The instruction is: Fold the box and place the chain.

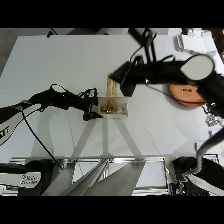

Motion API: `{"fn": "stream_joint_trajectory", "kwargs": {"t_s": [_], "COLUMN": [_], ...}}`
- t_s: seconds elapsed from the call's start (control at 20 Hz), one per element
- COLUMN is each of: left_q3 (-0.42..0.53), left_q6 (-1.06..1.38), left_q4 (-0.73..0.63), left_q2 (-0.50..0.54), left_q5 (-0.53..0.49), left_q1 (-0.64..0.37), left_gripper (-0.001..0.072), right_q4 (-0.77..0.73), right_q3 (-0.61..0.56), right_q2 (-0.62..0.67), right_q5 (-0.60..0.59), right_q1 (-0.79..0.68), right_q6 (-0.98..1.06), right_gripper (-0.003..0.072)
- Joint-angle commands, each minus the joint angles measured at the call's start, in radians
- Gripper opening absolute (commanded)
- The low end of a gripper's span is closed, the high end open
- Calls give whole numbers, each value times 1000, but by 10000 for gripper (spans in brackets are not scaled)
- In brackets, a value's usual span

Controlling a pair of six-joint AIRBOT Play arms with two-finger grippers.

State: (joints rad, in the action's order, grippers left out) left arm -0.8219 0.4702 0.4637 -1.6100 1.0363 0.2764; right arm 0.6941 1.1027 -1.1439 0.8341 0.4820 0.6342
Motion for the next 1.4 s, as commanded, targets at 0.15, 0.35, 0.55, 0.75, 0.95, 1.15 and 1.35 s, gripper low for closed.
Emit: {"fn": "stream_joint_trajectory", "kwargs": {"t_s": [0.15, 0.35, 0.55, 0.75, 0.95, 1.15, 1.35], "left_q3": [-1, -1, -1, -1, -1, -1, -1], "left_q6": [0, 0, 0, 0, 0, 0, 0], "left_q4": [0, 0, 0, 0, 0, 0, 0], "left_q2": [0, 0, 0, 0, 0, 0, 0], "left_q5": [0, 0, 0, 0, 0, 0, 0], "left_q1": [0, 0, 0, 0, 0, 0, 0], "left_gripper": [212, 211, 211, 212, 212, 212, 212], "right_q4": [32, 32, 35, 62, 61, 10, -95], "right_q3": [-176, -182, -175, -57, 121, 235, 239], "right_q2": [-50, -108, -108, -117, -238, -446, -563], "right_q5": [8, 21, 87, 163, 204, 365, 546], "right_q1": [14, 17, 17, -26, -123, -154, -129], "right_q6": [23, 23, 23, 25, 48, 32, -79], "right_gripper": [11, 17, 350, 345, 310, 382, 374]}}
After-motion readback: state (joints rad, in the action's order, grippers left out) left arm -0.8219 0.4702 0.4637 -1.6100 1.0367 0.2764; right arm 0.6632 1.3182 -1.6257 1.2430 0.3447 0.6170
